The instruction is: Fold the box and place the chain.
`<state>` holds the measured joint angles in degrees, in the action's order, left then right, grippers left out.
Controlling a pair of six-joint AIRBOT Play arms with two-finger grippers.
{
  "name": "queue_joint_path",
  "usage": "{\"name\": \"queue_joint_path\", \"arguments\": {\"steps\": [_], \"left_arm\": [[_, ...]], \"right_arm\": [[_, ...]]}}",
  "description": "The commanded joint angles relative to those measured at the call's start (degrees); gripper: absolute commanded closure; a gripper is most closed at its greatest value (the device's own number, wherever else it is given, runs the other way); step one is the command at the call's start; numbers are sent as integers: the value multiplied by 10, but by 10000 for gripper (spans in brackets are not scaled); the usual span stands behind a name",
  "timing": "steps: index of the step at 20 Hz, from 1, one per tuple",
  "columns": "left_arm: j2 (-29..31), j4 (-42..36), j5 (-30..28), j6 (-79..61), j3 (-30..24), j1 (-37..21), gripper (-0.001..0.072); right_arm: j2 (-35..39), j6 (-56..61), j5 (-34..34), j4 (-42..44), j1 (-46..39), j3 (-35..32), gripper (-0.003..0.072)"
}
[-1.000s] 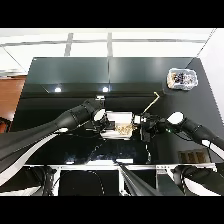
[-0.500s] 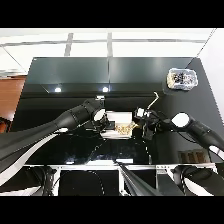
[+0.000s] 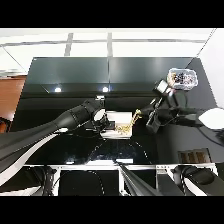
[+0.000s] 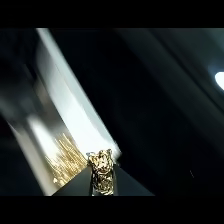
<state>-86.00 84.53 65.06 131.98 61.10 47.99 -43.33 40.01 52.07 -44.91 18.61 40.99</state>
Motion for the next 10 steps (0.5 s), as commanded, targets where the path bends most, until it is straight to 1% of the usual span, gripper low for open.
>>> {"name": "queue_joint_path", "arguments": {"steps": [1,5,8,10], "left_arm": [[0,0,0,0,0,0,679],[0,0,0,0,0,0,678],[0,0,0,0,0,0,679],[0,0,0,0,0,0,679]], "right_arm": [[16,59,47,88,0,87,670],[16,61,47,149,0,148,670],[16,61,41,215,0,169,670],[16,61,31,251,0,172,670]]}}
